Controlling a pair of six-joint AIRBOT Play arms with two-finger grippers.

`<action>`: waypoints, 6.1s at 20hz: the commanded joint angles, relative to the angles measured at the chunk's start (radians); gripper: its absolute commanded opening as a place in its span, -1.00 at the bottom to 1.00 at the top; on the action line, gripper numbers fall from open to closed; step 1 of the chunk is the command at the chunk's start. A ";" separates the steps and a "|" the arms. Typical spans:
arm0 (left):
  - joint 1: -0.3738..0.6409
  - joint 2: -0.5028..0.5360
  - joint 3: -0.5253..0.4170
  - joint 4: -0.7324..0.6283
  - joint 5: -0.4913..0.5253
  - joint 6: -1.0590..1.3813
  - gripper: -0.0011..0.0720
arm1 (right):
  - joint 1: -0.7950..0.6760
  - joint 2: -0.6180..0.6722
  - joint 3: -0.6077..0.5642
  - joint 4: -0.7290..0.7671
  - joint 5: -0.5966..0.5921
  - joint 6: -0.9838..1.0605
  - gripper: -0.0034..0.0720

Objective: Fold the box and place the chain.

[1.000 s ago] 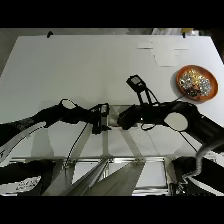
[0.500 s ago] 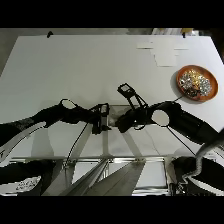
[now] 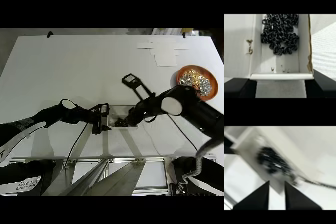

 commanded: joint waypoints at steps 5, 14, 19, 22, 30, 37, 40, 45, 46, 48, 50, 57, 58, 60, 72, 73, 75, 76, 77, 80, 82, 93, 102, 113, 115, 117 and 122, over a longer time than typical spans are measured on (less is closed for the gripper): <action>0.000 0.000 0.000 0.000 0.000 0.000 -0.37 | -0.329 -0.009 0.037 -0.151 0.188 0.013 -0.65; 0.000 0.000 0.000 0.000 0.000 0.000 -0.37 | -0.364 -0.195 -0.082 -0.130 0.038 0.155 0.13; 0.000 0.000 0.000 0.000 0.000 0.000 -0.37 | -0.333 -0.242 -0.086 -0.101 -0.076 0.220 -0.06; 0.000 0.000 0.000 0.000 0.000 0.000 -0.37 | -0.329 -0.258 -0.086 -0.104 -0.087 0.261 -0.07; 0.000 0.000 0.000 0.000 0.000 0.000 -0.37 | -0.308 -0.323 -0.088 -0.105 -0.068 0.294 -0.14; 0.000 0.000 0.000 0.000 0.000 0.000 -0.37 | -0.308 -0.323 -0.088 -0.114 -0.016 0.319 -0.16; 0.000 0.000 0.000 0.000 0.000 0.000 -0.37 | -0.308 -0.323 -0.088 -0.117 -0.041 0.319 -0.28; 0.000 0.000 0.000 0.000 0.000 0.000 -0.37 | -0.308 -0.323 -0.088 -0.117 -0.066 0.319 -0.28; 0.000 0.000 0.000 0.000 0.000 0.000 -0.37 | -0.308 -0.323 -0.088 -0.117 -0.068 0.319 -0.29; 0.000 0.000 0.000 0.000 0.000 0.000 -0.37 | -0.308 -0.323 -0.088 -0.117 -0.070 0.319 -0.33; 0.000 0.000 0.000 0.000 0.000 0.000 -0.37 | -0.308 -0.323 -0.088 -0.117 -0.069 0.320 -0.33; 0.000 0.000 0.000 0.000 0.000 0.000 -0.37 | -0.308 -0.333 -0.088 -0.117 -0.031 0.333 -0.45; 0.000 0.000 0.000 0.000 0.000 0.000 -0.37 | -0.308 -0.341 -0.088 -0.117 -0.025 0.333 -0.45; 0.000 0.000 0.000 0.000 0.000 0.000 -0.37 | -0.308 -0.349 -0.088 -0.117 -0.022 0.333 -0.54; 0.000 0.000 0.000 0.000 0.000 0.000 -0.37 | -0.307 -0.048 -0.088 -0.074 0.074 0.075 -0.88; 0.000 0.000 0.000 0.000 0.000 0.000 -0.37 | -0.307 -0.004 -0.088 -0.040 0.085 0.054 -0.88; 0.000 0.000 0.000 0.000 0.000 0.000 -0.37 | -0.307 0.080 -0.088 0.037 0.090 0.012 -0.88; 0.000 0.000 0.000 0.000 0.000 0.000 -0.37 | -0.307 0.117 -0.088 0.087 0.090 -0.005 -0.88; 0.000 0.000 0.000 0.000 0.000 0.000 -0.37 | -0.307 0.145 -0.088 0.137 0.089 -0.018 -0.88; 0.000 0.000 0.000 0.000 0.000 0.000 -0.37 | -0.307 0.200 -0.088 0.331 0.082 -0.089 -0.88; 0.000 0.000 0.000 0.000 0.000 0.000 -0.37 | -0.296 0.207 -0.088 0.434 0.067 -0.136 -0.88; 0.000 0.000 0.000 0.000 0.000 0.000 -0.37 | 0.062 0.108 -0.088 0.378 -0.254 -0.101 -0.87; 0.000 0.000 0.000 0.000 0.000 0.000 -0.37 | 0.066 -0.130 -0.089 0.348 -0.286 -0.102 -0.80; 0.000 0.000 0.000 0.000 0.000 0.000 -0.37 | -0.040 -0.050 0.000 0.313 -0.095 -0.136 -0.11; 0.000 0.000 0.000 0.000 0.000 0.000 -0.37 | -0.101 0.000 0.041 0.259 -0.074 -0.134 -0.15; 0.000 0.000 0.000 0.000 0.000 0.000 -0.37 | -0.167 0.039 0.055 0.171 -0.080 -0.130 -0.47; 0.000 0.000 0.000 0.000 0.000 0.000 -0.37 | -0.308 -0.018 0.041 -0.105 -0.004 -0.062 -0.49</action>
